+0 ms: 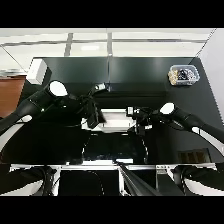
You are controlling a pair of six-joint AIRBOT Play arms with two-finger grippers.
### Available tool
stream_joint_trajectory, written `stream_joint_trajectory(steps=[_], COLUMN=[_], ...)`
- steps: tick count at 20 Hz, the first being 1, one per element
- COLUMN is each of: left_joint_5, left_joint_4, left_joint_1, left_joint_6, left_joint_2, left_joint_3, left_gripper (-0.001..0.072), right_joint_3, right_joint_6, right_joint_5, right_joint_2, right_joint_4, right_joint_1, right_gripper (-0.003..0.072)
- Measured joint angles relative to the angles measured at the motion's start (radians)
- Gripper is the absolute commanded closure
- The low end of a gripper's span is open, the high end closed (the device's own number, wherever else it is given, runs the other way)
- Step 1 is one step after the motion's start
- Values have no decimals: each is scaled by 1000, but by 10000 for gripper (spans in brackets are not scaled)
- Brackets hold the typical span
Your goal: Fold the box and place the chain.
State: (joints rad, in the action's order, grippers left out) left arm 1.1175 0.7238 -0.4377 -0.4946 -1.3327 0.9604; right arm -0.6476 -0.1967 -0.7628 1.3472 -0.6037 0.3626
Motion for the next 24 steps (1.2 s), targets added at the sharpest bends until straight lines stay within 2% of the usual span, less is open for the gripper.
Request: stream_joint_trajectory(steps=[4,8,12,16,20,24], left_joint_5=[-238,-288,-264,-209,-179,-30], left_joint_4=[-40,-51,-53,-20,86,126], left_joint_1=[-5,-6,-5,2,48,146], left_joint_6=[-2,-6,-10,-10,-43,10], left_joint_2=[-40,-113,-159,-156,-45,108], left_joint_3=[-5,-6,-6,16,58,56], left_gripper=[684,684,684,687,686,686], right_joint_3=[0,0,0,0,0,0], right_joint_6=[0,1,3,0,2,2], right_joint_5=[-2,-3,-5,-6,-3,-1], right_joint_2=[0,0,0,0,0,0], right_joint_4=[0,2,5,5,5,5], right_joint_1=[0,0,0,0,0,0], right_gripper=[515,516,516,516,516,516])
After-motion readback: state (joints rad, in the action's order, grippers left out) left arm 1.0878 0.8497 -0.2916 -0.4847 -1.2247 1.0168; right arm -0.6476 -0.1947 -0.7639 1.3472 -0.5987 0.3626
